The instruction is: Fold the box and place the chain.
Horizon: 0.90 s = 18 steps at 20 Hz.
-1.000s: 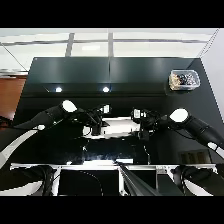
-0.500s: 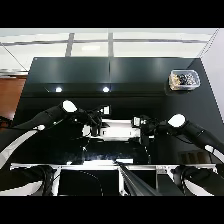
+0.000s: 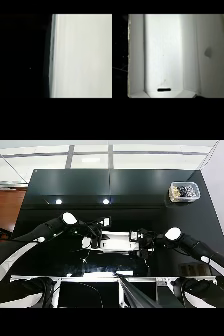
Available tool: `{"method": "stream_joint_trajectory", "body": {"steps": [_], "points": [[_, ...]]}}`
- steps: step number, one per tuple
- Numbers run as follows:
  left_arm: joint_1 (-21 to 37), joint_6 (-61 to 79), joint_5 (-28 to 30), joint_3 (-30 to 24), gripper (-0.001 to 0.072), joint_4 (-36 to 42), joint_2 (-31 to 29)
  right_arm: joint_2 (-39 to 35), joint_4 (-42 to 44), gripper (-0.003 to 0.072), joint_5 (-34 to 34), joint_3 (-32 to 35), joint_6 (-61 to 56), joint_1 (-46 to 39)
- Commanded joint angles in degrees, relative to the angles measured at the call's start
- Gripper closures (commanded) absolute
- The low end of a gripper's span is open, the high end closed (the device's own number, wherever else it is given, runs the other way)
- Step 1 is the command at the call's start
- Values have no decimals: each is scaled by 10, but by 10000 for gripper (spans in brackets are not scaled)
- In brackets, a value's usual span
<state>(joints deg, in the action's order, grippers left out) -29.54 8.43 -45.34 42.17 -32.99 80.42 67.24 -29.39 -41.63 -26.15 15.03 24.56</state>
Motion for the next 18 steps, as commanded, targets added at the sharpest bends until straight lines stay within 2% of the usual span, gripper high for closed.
{"method": "stream_joint_trajectory", "body": {"steps": [1,11,18], "points": [[0,-1,1,1,680,0,0,2,-5,49,5,0,-4,4],[0,-1,2,0,680,0,0,4,-26,49,48,0,-41,30],[0,-1,0,1,679,0,1,4,-26,51,48,0,-41,30]]}}
